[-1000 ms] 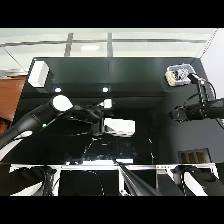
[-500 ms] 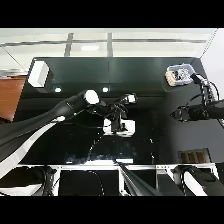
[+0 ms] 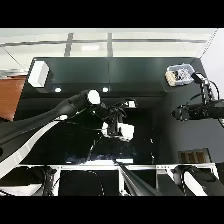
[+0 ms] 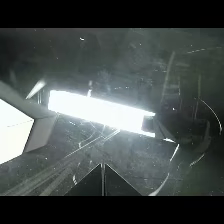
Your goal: Fold the box and place the chain.
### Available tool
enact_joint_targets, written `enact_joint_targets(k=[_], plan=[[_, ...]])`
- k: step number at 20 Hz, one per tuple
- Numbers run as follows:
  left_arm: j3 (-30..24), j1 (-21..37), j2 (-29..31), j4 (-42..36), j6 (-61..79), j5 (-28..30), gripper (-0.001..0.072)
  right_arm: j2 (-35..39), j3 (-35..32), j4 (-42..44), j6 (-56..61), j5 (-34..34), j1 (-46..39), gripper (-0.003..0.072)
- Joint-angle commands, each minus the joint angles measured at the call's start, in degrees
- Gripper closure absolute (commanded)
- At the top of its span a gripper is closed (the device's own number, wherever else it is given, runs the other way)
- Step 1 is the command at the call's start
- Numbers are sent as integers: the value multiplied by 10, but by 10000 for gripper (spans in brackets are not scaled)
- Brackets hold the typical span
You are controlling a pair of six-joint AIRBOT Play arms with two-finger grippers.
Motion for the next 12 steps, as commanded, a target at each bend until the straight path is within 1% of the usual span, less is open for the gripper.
enact_joint_targets(k=[1, 4, 9, 12], plan=[[4, 0, -1, 56, 0, -19, 1, 0, 0, 0, -1, -2, 0, 665], [26, 0, -1, 83, -1, -43, 2, 0, 0, 0, -1, -2, 0, 665], [69, 0, 0, 82, -5, -57, 2, 0, 0, 0, -1, -2, 0, 665], [76, 0, 0, 90, -5, -70, 2, 0, 0, 0, -1, -2, 0, 665]])
